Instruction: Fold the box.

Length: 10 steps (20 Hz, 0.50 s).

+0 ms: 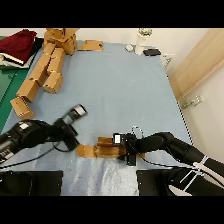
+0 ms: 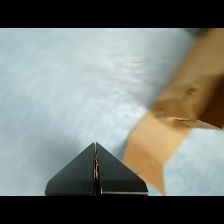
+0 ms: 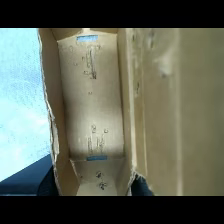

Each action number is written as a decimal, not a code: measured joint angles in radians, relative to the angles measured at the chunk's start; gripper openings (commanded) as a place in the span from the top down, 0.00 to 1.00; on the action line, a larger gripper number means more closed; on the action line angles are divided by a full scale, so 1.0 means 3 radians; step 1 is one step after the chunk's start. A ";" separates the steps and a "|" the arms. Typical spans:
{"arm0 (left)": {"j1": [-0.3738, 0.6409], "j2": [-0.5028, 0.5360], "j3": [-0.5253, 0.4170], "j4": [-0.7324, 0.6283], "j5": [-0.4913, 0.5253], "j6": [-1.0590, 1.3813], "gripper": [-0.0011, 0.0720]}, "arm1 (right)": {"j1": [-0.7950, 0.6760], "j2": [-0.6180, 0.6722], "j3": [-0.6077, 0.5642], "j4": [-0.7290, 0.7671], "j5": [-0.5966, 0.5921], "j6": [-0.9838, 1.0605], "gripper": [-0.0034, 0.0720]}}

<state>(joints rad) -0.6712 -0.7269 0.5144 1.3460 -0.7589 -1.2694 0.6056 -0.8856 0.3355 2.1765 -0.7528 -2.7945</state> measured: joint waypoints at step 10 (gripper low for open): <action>0.1025 0.0041 -0.0431 -0.1054 -0.0664 -0.0459 0.97 | 0.0000 0.0000 -0.0001 -0.0001 0.0000 0.0000 0.28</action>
<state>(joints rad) -0.3637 -0.7147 0.3851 1.0298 -0.9581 -1.4071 0.6056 -0.8856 0.3351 2.1761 -0.7528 -2.7945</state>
